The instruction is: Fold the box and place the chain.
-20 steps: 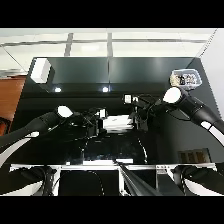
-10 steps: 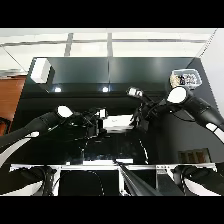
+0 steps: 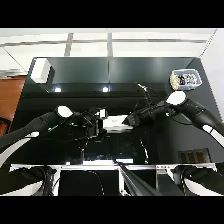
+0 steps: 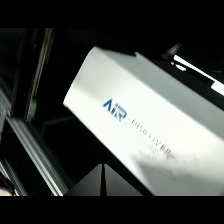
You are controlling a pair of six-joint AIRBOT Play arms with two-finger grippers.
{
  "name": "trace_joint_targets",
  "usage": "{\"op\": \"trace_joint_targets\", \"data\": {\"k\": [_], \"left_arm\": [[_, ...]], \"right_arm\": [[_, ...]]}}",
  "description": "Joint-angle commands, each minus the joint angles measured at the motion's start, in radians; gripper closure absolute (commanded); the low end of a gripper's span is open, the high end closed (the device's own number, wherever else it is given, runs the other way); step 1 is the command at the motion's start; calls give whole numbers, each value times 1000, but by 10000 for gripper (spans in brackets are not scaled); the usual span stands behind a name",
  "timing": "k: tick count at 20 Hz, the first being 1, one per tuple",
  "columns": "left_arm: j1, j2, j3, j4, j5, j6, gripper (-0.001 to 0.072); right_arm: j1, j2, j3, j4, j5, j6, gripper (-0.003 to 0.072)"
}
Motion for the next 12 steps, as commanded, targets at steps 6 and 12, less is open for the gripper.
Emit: {"op": "trace_joint_targets", "data": {"k": [6,12], "left_arm": [[0,-1,0,0,0,0,382],[0,0,0,0,0,-1,382]], "right_arm": [[3,-120,-8,-62,-71,41,672],[-34,-7,51,-76,97,17,673]]}}
